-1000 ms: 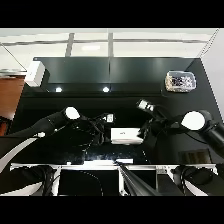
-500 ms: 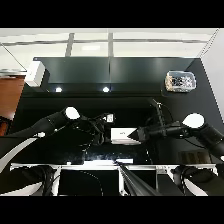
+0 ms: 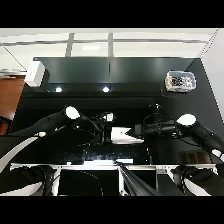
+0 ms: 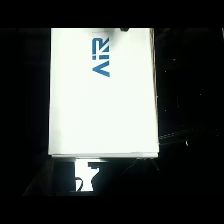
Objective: Fold the box and place the chain.
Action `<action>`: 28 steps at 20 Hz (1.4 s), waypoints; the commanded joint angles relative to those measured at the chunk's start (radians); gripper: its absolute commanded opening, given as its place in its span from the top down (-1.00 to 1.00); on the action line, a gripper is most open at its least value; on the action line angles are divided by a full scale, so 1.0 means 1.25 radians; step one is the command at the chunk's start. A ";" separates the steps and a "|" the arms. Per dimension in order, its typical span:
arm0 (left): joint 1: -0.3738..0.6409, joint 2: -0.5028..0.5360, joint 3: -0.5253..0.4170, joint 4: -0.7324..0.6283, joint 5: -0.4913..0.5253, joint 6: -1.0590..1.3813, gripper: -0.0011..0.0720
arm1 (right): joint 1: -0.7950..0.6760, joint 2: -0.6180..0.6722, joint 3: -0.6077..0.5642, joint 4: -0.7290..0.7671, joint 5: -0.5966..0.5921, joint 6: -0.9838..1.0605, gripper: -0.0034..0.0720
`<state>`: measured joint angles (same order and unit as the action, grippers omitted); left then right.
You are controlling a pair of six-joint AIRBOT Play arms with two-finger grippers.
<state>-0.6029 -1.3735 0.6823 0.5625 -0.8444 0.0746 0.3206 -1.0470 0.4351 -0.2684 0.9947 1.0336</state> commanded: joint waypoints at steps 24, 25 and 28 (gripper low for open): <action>0.000 -0.003 -0.001 0.002 -0.005 0.000 0.12 | -0.107 0.046 0.089 -0.094 0.130 -0.029 0.90; 0.001 -0.001 0.001 0.005 -0.023 -0.004 0.10 | -0.147 0.074 0.109 -0.095 0.151 -0.029 0.90; 0.000 0.027 0.016 0.061 -0.083 -0.043 -0.99 | -0.255 0.145 0.155 -0.105 0.178 -0.028 0.90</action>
<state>-0.6029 -1.3655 0.6876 0.6189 -0.8879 0.0601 0.1169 -0.9401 0.5751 -0.3950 1.1511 1.0004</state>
